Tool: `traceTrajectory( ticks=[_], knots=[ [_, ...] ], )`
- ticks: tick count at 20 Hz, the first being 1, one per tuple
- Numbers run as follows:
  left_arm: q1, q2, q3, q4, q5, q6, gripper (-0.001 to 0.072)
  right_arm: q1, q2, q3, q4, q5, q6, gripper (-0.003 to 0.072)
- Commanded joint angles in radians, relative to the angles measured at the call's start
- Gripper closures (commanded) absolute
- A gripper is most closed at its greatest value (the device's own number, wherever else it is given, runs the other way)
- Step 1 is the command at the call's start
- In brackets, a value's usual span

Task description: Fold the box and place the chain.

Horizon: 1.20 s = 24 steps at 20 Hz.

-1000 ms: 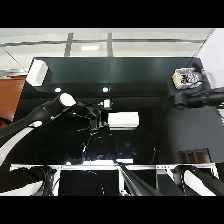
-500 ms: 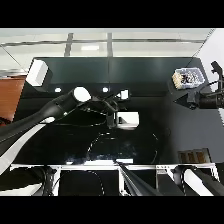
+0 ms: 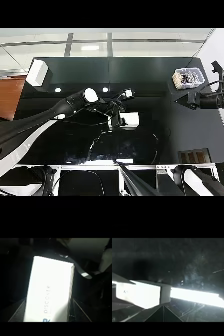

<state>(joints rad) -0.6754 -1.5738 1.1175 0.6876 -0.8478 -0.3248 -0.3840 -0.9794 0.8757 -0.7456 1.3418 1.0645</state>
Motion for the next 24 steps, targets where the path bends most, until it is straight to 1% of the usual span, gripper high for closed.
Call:
traceTrajectory(
  ticks=[1,4,10,14,18,21,22,23,24],
  knots=[
    [0.0,-0.006,0.009,0.011,-0.021,-0.021,-0.0001,0.0,0.0,0.0,-0.023,-0.001,-0.003,0.0674],
    [0.0,-0.006,0.023,0.022,-0.031,-0.019,-0.0002,0.0,0.0,0.0,-0.024,-0.003,-0.003,0.0674],
    [-0.017,-0.007,0.034,0.121,-0.051,-0.02,-0.0002,0.0,0.0,0.0,-0.023,-0.004,-0.003,0.0674],
    [-0.034,-0.011,0.034,0.126,-0.046,-0.02,-0.0002,0.0,0.0,0.0,-0.026,-0.016,-0.003,0.0674],
    [-0.067,-0.046,0.034,0.153,0.038,-0.053,-0.0002,0.0,0.0,0.0,-0.026,-0.015,-0.003,0.0674],
    [-0.108,-0.057,0.034,0.165,0.164,-0.134,0.0,0.0,0.0,0.0,-0.026,-0.016,-0.003,0.0674],
    [-0.121,-0.057,0.034,0.18,0.177,-0.134,0.0001,0.0,0.0,0.0,-0.026,-0.017,-0.003,0.0674],
    [-0.132,-0.057,0.034,0.212,0.174,-0.138,0.0018,0.0,0.0,0.0,-0.026,-0.019,-0.003,0.0674],
    [-0.14,-0.056,0.034,0.25,0.163,-0.164,0.0056,0.0,0.0,0.0,-0.026,-0.018,-0.003,0.0674]
  ],
)
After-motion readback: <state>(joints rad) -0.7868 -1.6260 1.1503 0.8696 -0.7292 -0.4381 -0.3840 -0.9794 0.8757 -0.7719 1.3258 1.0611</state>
